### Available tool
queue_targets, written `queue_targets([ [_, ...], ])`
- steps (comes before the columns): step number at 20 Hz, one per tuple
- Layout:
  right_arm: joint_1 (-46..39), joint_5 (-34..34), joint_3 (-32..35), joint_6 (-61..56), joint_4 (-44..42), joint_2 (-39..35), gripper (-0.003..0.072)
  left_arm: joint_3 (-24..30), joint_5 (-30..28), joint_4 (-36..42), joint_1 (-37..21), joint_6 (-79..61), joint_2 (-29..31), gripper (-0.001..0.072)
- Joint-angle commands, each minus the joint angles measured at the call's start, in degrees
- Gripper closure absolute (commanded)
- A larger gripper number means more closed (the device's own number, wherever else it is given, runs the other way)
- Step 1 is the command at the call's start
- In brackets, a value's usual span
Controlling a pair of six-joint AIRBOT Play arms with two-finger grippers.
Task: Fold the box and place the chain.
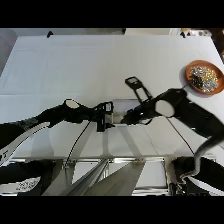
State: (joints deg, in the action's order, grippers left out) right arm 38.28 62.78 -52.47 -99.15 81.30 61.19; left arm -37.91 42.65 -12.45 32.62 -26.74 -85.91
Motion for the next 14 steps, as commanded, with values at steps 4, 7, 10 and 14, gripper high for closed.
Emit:
queue_targets([
  [4, -17.6, 11.7, -1.7, -0.2, 10.8, -4.4, 0.0412, 0.0, 0.0, 0.0, 0.0, 0.0, 0.0, 0.0500],
  [7, -25.5, 4.8, -1.7, -3.1, 11.2, -0.3, 0.0412, 0.0, 0.0, 0.0, 0.0, 0.0, 0.0, 0.0500],
  [10, -28.5, 1.6, -1.7, -3.0, 11.0, 6.4, 0.0411, 0.0, 0.0, 0.0, 0.0, 0.0, 0.0, 0.0500],
  [14, -29.1, -1.1, -1.7, -2.9, 11.5, 15.1, 0.0413, 0.0, 0.0, 0.0, 0.0, 0.0, 0.0, 0.0500],
])
